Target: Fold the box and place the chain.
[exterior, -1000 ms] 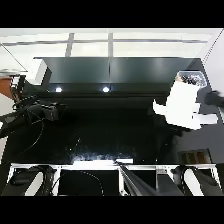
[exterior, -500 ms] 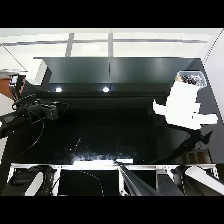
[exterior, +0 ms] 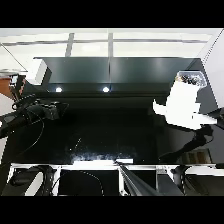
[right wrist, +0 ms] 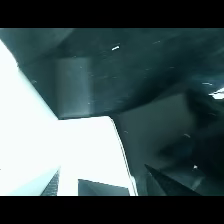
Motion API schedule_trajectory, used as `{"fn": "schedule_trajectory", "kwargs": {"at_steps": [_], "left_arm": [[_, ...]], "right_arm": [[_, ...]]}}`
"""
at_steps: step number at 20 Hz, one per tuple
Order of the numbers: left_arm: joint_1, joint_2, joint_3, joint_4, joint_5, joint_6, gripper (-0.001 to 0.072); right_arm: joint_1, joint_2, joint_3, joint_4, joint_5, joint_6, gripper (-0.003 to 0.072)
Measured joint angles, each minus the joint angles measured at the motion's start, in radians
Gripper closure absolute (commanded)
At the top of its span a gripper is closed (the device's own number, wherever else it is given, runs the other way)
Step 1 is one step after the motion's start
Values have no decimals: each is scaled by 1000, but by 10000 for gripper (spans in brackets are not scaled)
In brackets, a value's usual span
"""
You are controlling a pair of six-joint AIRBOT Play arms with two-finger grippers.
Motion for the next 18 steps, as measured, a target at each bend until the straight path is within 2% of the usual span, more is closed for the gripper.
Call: {"fn": "schedule_trajectory", "kwargs": {"at_steps": [2, 4, 5, 7, 8, 9, 14, 18], "left_arm": [[0, 0, 0, 0, 2, -1, 7], [0, 0, 0, -1, 7, -9, 7], [0, 0, 0, -1, 12, -13, 7], [0, 0, 0, -1, 18, -18, 7], [0, 0, 0, -2, 21, -19, 7], [0, 0, 0, -2, 23, -19, 7], [0, 0, 0, -39, 48, -23, 7], [0, 0, 0, -56, 56, -23, 7]], "right_arm": [[0, -39, 10, 24, 30, -18, 115], [1, -62, 15, 40, 46, -31, 291], [1, -68, 17, 43, 55, -36, 291], [2, -77, 19, 71, 69, -47, 427], [2, -79, 20, 82, 84, -54, 557], [2, -81, 20, 94, 92, -61, 640], [5, -62, 21, 148, 169, -99, 641], [32, 12, 16, 175, 208, -108, 641]]}}
